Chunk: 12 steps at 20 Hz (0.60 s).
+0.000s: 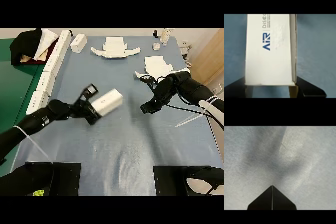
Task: Fold the box.
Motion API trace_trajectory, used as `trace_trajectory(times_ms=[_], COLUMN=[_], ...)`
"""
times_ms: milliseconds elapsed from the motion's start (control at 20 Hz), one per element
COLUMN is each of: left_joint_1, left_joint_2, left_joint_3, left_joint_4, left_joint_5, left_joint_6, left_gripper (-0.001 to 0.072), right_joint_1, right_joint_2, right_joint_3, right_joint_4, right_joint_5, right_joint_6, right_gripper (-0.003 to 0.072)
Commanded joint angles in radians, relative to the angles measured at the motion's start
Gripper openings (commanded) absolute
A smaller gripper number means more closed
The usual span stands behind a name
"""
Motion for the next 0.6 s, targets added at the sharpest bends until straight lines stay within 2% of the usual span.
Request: trace_trajectory(times_ms=[0, 150, 350, 550], left_joint_1=[0.164, 0.288, 0.38, 0.41], left_joint_2=[-0.097, -0.306, -0.562, -0.753], left_joint_3=[0.145, 0.376, 0.7, 0.97], left_joint_4=[0.22, 0.254, 0.26, 0.432], left_joint_5=[0.076, 0.046, -0.034, -0.087], left_joint_6=[-0.377, -0.482, -0.572, -0.749], left_gripper=[0.051, 0.051, 0.051, 0.051], right_joint_1=[-0.001, -0.001, -0.001, -0.001], right_joint_2=[0.0, 0.0, 0.0, 0.0], right_joint_3=[0.001, 0.001, 0.001, 0.001], right_joint_4=[0.0, 0.0, 0.001, 0.0], right_joint_5=[0.001, 0.001, 0.001, 0.001], right_joint_6=[0.0, 0.0, 0.0, 0.0], right_gripper=[0.0002, 0.0002, 0.0002, 0.0002])
